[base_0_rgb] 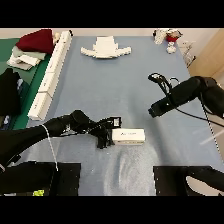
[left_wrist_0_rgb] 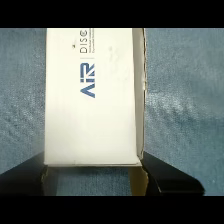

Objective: Fold the box.

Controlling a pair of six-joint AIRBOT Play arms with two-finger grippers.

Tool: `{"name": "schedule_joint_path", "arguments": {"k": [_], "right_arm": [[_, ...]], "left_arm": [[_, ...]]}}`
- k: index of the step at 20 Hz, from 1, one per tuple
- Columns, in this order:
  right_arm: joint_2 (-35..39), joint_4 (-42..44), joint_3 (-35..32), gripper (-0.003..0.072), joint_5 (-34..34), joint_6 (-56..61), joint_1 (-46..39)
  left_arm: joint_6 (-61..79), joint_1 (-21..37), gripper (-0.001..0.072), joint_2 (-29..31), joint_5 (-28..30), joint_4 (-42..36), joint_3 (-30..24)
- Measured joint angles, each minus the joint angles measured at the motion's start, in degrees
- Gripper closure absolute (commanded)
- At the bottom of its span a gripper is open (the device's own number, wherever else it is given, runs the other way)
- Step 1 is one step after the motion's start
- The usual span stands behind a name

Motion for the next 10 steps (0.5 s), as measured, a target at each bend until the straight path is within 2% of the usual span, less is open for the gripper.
{"name": "schedule_joint_path", "arguments": {"k": [5, 10], "right_arm": [[-9.7, -1.7, 6.9, 0.068, -3.3, -0.2, -4.6], [-12.9, -2.5, 8.7, 0.068, -4.1, -0.3, -5.6]], "left_arm": [[0.0, 0.0, 0.0239, 0.0, 0.0, 0.0, 0.0], [0.0, 0.0, 0.0239, 0.0, 0.0, 0.0, 0.0]]}}
